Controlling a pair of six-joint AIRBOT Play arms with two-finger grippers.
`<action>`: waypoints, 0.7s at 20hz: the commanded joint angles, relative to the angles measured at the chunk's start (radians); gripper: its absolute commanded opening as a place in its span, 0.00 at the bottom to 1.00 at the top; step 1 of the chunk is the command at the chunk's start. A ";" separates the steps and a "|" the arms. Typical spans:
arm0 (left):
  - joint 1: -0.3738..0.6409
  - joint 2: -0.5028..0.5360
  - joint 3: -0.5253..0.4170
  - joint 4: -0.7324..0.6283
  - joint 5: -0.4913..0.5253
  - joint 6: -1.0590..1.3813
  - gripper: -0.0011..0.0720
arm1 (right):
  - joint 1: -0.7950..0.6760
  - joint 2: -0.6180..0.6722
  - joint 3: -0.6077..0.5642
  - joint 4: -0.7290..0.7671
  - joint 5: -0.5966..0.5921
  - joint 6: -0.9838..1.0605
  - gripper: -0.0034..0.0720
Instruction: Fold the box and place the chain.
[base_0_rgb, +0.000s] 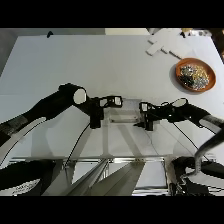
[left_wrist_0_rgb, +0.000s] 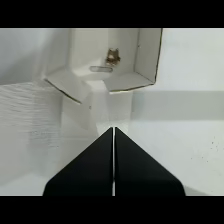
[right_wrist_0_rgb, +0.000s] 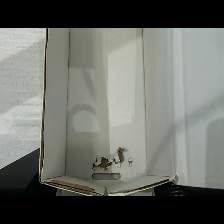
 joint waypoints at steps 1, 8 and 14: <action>0.001 -0.050 -0.012 -0.008 0.038 0.037 0.15 | 0.000 0.001 0.000 0.000 0.000 0.000 0.49; -0.002 -0.068 -0.012 -0.113 0.148 0.095 0.46 | 0.000 0.001 0.000 0.000 0.000 0.000 0.49; -0.016 -0.073 -0.012 -0.145 0.149 0.104 0.39 | 0.000 0.001 0.000 0.000 0.000 0.000 0.49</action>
